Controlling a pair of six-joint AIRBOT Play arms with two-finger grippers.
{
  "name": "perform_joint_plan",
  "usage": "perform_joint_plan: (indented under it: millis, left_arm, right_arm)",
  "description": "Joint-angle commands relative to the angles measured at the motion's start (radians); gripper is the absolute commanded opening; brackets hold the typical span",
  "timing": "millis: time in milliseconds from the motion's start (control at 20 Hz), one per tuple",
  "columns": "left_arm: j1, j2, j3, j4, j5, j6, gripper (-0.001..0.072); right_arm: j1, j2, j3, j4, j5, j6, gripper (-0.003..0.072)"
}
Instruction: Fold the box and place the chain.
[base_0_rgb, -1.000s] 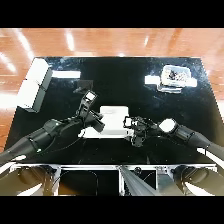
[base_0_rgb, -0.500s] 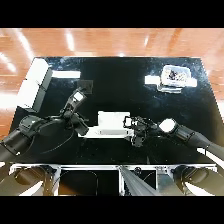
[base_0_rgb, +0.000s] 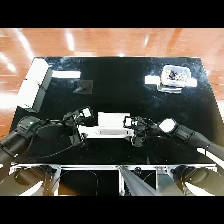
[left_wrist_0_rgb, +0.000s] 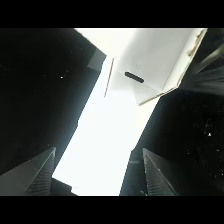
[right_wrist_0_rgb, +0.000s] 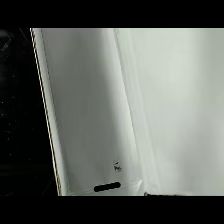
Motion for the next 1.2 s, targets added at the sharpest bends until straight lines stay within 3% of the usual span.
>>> perform_joint_plan:
  millis: [0, 150, 250, 300, 500, 650, 1150]
  left_arm:
    - [0.009, -0.001, -0.001, -0.09, -0.01, 0.125, 0.0612]
    - [0.036, -0.013, -0.038, -0.235, -0.03, 0.285, 0.0612]
    - [0.04, -0.046, -0.063, -0.258, -0.043, 0.396, 0.0601]
    - [0.04, -0.066, -0.068, -0.254, -0.082, 0.402, 0.0558]
    - [0.04, -0.149, -0.068, -0.245, -0.246, 0.493, 0.0557]
    - [0.04, -0.2, -0.068, -0.27, -0.239, 0.5, 0.0557]
    - [0.01, -0.2, -0.06, -0.322, -0.215, 0.508, 0.0557]
  right_arm:
    - [0.001, -0.001, 0.001, 0.0, 0.0, 0.0, 0.0465]
    - [0.001, -0.001, 0.001, -0.002, 0.001, 0.0, 0.0464]
    - [0.001, -0.001, 0.001, -0.002, 0.001, 0.0, 0.0465]
    - [0.001, -0.001, 0.001, -0.002, 0.001, 0.0, 0.0465]
    - [0.003, -0.001, 0.001, -0.006, 0.002, 0.0, 0.0464]
    - [0.003, -0.001, 0.001, -0.006, 0.002, 0.0, 0.0464]
    - [0.003, -0.001, 0.001, -0.006, 0.002, 0.0, 0.0464]
